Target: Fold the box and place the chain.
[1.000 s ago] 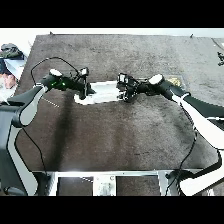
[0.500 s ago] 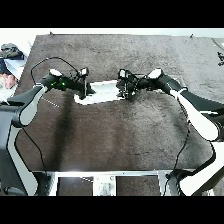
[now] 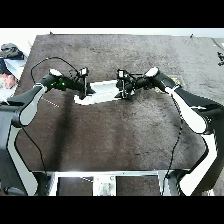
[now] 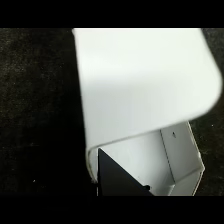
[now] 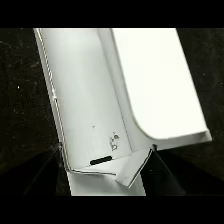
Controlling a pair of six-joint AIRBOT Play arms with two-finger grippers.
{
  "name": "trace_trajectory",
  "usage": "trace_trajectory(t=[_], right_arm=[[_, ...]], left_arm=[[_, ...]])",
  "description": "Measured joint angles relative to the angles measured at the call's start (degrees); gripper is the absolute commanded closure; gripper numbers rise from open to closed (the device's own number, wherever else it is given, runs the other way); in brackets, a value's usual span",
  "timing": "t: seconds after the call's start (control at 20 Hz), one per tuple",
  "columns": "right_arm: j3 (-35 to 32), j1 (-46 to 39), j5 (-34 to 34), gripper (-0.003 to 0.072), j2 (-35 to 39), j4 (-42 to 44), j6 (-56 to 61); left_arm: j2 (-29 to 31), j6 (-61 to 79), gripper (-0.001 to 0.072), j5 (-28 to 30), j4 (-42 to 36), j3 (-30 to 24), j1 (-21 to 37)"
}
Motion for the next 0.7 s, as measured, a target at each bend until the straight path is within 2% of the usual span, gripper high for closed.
trace_trajectory(t=[0.35,0.7], right_arm=[[0.85,-0.02,3.56,0.0089,-2.16,2.47,-2.1],[4.81,-0.02,7.76,0.009,-6.23,3.76,-1.38]], left_arm=[[0.0,0.09,0.0697,-0.09,0.13,-0.02,0.02],[0.0,0.09,0.0697,-0.02,0.11,-0.02,0.02]])
